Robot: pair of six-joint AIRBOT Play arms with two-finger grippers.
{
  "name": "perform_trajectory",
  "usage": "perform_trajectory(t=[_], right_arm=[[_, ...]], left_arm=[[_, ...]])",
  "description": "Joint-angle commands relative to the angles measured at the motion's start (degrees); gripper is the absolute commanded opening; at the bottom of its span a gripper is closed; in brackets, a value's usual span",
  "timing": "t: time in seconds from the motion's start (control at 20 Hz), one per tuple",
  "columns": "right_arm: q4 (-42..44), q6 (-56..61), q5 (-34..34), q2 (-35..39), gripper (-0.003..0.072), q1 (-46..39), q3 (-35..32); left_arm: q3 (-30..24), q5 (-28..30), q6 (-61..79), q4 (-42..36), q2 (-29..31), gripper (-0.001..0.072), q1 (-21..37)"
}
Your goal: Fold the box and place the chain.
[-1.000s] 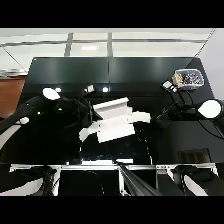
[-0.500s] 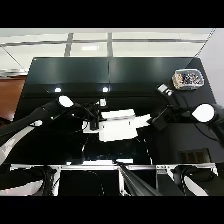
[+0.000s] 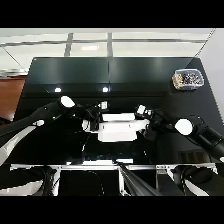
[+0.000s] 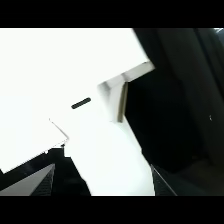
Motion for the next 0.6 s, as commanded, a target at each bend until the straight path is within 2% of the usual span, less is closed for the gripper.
perform_trajectory(t=[0.0, 0.1, 0.25, 0.4, 0.55], right_arm=[[-0.7, -9.5, 5.2, -1.1, 0.0704, 1.2, -0.5], [2.5, -14.1, 7.4, -1.6, 0.0704, 1.2, -0.6], [7.5, -16.7, 6.9, -3.1, 0.0704, 1.3, -0.7], [7.9, -17.7, 4.4, -4.4, 0.0704, 1.3, -0.8], [11.7, -22.2, 1.5, -5.0, 0.0704, 1.3, -0.8]], left_arm=[[0.0, 1.7, 0.5, -0.2, 0.0, 0.0026, 0.0], [0.0, 1.7, 0.5, -0.2, 0.0, 0.0026, 0.0], [0.0, 1.7, 0.8, -0.1, -0.9, 0.0026, 0.1], [0.0, 1.4, 0.7, -0.2, -1.7, 0.0025, 0.0], [0.1, 1.2, 0.7, -0.2, -1.7, 0.0026, 0.0]])
